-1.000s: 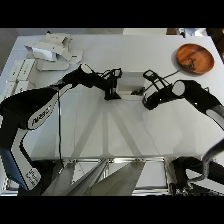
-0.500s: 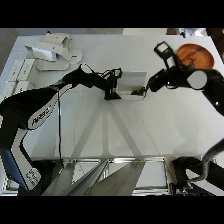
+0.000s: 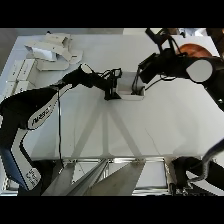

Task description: Fold the box and place the chain.

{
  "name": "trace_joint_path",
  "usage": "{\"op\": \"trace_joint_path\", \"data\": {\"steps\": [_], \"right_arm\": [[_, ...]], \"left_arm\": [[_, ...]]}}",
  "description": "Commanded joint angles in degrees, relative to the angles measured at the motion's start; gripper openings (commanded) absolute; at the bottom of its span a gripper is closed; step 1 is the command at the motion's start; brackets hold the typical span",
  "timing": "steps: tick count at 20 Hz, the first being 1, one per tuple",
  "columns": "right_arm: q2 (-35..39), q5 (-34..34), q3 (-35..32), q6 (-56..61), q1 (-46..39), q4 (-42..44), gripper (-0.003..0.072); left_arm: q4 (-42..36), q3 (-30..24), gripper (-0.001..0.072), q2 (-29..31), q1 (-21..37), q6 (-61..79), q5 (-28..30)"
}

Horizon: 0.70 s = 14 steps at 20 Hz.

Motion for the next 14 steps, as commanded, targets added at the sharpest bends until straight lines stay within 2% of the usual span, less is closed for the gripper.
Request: {"op": "trace_joint_path", "data": {"steps": [1,7,11,12,13,14], "right_arm": [[-3.39,0.72,0.42,-0.20,1.70,-0.02,0.0016],[-15.45,2.97,0.42,3.52,1.77,-4.48,0.0016],[-18.14,5.51,0.42,3.52,1.81,-4.50,0.0023],[-18.08,5.49,0.42,3.52,1.81,-4.31,0.0122],[-17.84,5.68,0.42,3.52,1.81,-3.48,0.0286],[-17.09,6.16,0.42,3.50,1.81,-2.36,0.0353]], "left_arm": [[0.02,0.04,0.0438,0.02,0.04,0.02,0.00],[0.02,0.04,0.0438,0.02,0.04,0.02,0.02],[0.02,0.04,0.0438,0.02,0.04,0.02,0.02],[0.02,0.04,0.0438,0.02,0.04,0.02,0.02],[0.02,0.04,0.0439,0.02,0.04,0.02,0.02],[0.02,0.04,0.0438,0.02,0.04,0.02,0.02]]}}
